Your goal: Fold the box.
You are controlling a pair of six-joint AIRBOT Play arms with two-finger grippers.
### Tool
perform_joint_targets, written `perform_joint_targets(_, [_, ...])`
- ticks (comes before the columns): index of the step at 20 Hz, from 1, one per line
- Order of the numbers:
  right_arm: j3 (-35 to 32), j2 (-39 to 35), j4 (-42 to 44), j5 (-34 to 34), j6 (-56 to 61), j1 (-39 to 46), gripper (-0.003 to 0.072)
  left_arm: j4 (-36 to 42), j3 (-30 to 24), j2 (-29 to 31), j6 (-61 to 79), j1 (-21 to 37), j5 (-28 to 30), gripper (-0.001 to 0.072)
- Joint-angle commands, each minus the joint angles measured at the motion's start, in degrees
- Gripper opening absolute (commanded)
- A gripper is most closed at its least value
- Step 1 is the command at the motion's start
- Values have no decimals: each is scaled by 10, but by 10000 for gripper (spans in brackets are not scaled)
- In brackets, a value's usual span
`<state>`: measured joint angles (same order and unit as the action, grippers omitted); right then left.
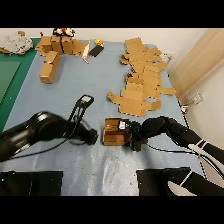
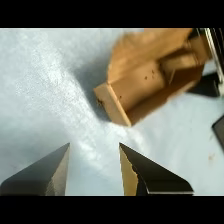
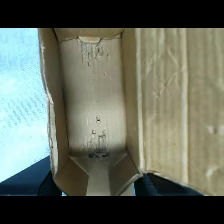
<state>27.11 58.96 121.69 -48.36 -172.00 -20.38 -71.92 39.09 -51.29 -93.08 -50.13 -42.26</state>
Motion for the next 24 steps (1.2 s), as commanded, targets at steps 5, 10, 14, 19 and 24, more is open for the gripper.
perform_joint_targets(5, [0,0,0,0,0,0,529,80,-67,16,343,-6,64,467])
perform_joint_targets(10, [0,0,0,0,0,0,529,143,-46,-64,507,-5,92,401])
perform_joint_targets(14, [0,0,0,0,0,0,529,176,-41,-86,596,38,82,401])
perform_joint_targets(19, [0,0,0,0,0,0,529,407,-14,-133,794,117,-39,401])
perform_joint_targets(24, [0,0,0,0,0,0,529,370,10,-194,959,137,-51,631])
